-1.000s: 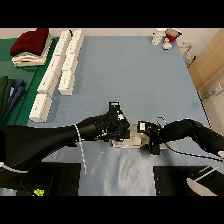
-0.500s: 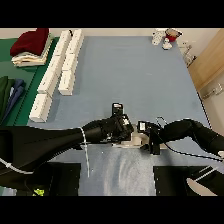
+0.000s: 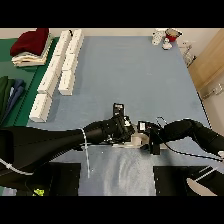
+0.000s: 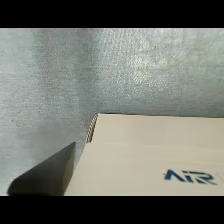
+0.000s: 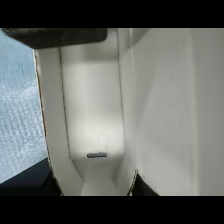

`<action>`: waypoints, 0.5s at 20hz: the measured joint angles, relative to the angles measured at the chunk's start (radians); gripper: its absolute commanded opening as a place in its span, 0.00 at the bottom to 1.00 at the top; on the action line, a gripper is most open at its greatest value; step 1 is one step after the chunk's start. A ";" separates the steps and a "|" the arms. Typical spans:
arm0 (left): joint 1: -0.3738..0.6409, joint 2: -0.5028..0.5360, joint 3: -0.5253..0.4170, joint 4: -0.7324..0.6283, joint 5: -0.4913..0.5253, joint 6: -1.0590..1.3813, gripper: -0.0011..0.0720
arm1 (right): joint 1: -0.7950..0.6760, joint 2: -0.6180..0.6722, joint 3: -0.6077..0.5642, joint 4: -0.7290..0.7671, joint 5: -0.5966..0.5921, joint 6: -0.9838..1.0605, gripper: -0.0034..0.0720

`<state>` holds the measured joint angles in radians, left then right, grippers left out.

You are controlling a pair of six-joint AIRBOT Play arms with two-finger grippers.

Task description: Fold the box.

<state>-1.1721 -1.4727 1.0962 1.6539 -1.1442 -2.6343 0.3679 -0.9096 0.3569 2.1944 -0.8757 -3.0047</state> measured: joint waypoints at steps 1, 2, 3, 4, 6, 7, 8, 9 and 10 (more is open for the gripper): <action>0.000 0.000 0.000 0.000 0.002 -0.003 0.54 | 0.000 0.000 0.000 0.000 0.000 0.000 0.77; 0.000 0.000 0.000 0.000 0.001 -0.003 0.54 | 0.000 0.000 0.000 0.000 0.000 0.000 0.77; 0.000 0.000 0.000 0.000 0.001 -0.006 0.54 | 0.000 0.000 0.000 0.000 0.000 0.000 0.77; 0.000 0.000 0.000 0.001 0.001 -0.006 0.54 | 0.000 0.000 0.000 0.000 0.000 0.000 0.77; 0.000 0.000 0.000 0.002 0.001 -0.008 0.38 | 0.000 0.000 0.000 0.000 0.000 0.000 0.77; 0.000 0.000 0.000 0.003 0.002 -0.010 0.13 | 0.000 0.000 0.000 0.000 0.000 0.000 0.77; 0.000 0.000 0.000 0.004 0.002 -0.010 0.03 | 0.000 0.000 0.000 0.000 0.000 0.000 0.77; 0.000 0.001 0.000 0.005 0.005 -0.010 0.03 | 0.000 0.000 0.000 0.000 0.000 0.000 0.77; 0.000 0.001 0.000 0.006 0.006 -0.010 0.03 | 0.000 0.000 0.000 0.000 0.000 0.000 0.77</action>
<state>-1.1721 -1.4719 1.0966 1.6596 -1.1385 -2.6438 0.3679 -0.9096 0.3569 2.1948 -0.8753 -3.0047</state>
